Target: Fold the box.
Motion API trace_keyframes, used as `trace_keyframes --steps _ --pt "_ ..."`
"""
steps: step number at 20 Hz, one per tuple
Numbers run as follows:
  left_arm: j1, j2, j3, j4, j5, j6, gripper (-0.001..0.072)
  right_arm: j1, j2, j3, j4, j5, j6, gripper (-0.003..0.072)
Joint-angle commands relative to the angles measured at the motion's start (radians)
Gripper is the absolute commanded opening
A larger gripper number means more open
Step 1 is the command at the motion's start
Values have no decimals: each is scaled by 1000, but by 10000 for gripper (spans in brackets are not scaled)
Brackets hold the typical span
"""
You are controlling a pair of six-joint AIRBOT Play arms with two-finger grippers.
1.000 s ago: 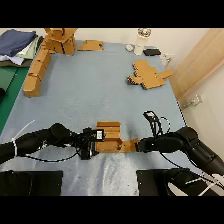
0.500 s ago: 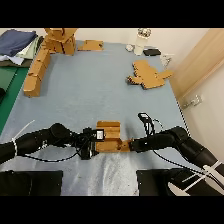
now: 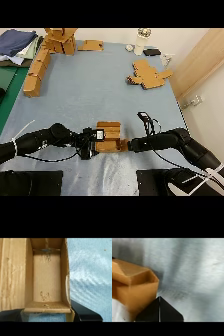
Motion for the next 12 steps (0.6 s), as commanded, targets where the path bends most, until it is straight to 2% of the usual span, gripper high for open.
trace_keyframes --steps 1,5,6,8,9,12 --pt "0 0 1 0 -1 -1 507 1 34 1 4 -25 18 3" --pt "0 0 1 0 -1 -1 507 1 34 1 42 -23 19 7" --pt "0 0 1 0 -1 -1 507 1 34 2 56 -21 18 51" --pt "0 0 1 0 -1 -1 507 1 34 18 62 -20 18 210" --pt "0 0 1 0 -1 -1 507 1 34 30 62 -20 18 249" --pt "0 0 1 0 -1 -1 507 1 34 66 63 -19 17 250"
